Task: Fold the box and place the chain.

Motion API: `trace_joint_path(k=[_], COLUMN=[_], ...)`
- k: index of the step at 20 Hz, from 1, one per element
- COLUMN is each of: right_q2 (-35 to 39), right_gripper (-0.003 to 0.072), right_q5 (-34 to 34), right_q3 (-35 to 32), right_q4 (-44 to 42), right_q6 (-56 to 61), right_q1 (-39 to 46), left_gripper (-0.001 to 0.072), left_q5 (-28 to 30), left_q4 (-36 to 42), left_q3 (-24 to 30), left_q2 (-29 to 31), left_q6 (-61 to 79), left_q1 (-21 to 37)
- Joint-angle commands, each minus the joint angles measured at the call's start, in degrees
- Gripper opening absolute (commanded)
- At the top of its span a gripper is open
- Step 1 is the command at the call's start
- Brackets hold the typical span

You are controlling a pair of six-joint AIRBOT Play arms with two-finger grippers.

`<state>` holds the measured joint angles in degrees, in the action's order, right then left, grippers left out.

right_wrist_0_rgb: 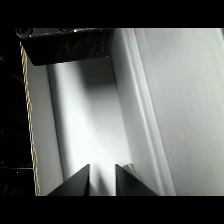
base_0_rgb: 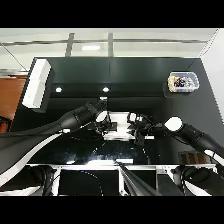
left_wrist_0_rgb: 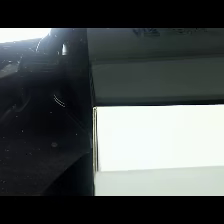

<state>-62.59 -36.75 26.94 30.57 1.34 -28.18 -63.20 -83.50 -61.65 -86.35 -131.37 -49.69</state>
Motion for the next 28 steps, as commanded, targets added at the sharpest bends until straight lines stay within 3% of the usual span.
trace_joint_path(k=[1,2,6,11,13,16,20,25,28], right_q2=[0.1,0.3,5.3,17.8,20.5,20.4,17.5,9.5,4.2], right_gripper=[0.0067,0.001,0.0007,0.0008,0.0008,0.0008,0.0008,0.0008,0.0008], right_q5=[-0.1,-0.1,-4.4,-18.9,-22.4,-20.8,-16.5,-16.7,-19.7], right_q3=[0.0,0.0,0.1,1.7,1.7,-1.2,-9.4,-11.0,-11.0], right_q4=[0.0,0.1,1.6,19.3,22.7,21.9,21.7,15.6,5.4], right_q6=[0.9,1.7,8.7,29.5,39.5,56.4,74.2,75.1,66.0], right_q1=[0.0,0.1,4.4,17.1,24.7,32.3,33.9,33.9,33.9], left_gripper=[0.003,0.003,0.003,0.003,0.003,0.003,0.003,0.003,0.003], left_q5=[0.1,0.1,-0.1,0.0,-0.1,-0.1,-0.1,-0.1,-0.1], left_q4=[0.0,0.0,0.0,-0.2,-0.2,-0.2,-0.2,-0.3,-0.5], left_q3=[-0.1,-0.1,-0.1,-0.1,-0.1,-0.1,-0.1,-0.1,-0.1], left_q2=[0.0,0.0,0.0,0.0,0.0,0.0,0.0,0.0,0.0], left_q6=[0.0,0.0,0.0,0.0,0.0,0.0,0.0,0.0,0.0], left_q1=[0.0,0.0,0.0,0.0,0.0,0.0,0.0,0.0,0.0])
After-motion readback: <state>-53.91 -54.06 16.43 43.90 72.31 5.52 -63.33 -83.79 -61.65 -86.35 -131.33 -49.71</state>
